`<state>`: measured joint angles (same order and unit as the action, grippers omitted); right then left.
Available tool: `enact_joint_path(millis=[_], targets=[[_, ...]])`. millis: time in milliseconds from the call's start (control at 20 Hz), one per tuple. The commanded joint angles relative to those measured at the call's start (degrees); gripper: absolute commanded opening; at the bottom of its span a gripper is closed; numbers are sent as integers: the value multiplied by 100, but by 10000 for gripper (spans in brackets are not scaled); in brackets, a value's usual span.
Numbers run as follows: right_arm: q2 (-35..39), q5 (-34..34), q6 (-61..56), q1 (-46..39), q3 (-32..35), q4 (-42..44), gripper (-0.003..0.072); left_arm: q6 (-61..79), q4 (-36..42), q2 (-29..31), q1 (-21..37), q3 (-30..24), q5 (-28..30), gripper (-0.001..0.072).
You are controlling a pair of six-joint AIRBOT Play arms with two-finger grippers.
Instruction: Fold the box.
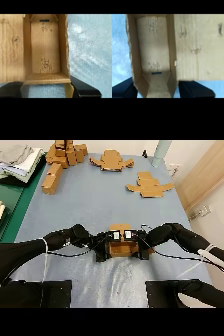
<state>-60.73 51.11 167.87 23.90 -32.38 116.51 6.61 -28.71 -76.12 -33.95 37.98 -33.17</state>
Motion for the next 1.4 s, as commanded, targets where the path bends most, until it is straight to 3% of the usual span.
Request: enact_joint_path(millis=[0,150,350,500,750,950,1350], targets=[[352,389,-369,-13,-4,-376,720,0,-2,-2,2,4,17,448],[820,678,-1178,-13,-4,-848,717,0,-2,-2,2,4,17,448],[1499,1410,-3108,-11,-26,-822,716,0,-2,-2,2,4,17,448],[1921,1862,-4225,-11,-26,-417,716,0,-2,-2,2,4,17,448],[2181,1939,-6070,13,-26,656,715,0,-2,-2,2,4,17,448],[2175,1939,-7665,87,-20,699,715,0,-2,-2,2,4,17,448],[2175,1526,-7945,87,-15,715,716,-136,-13,249,229,9,-400,448]])
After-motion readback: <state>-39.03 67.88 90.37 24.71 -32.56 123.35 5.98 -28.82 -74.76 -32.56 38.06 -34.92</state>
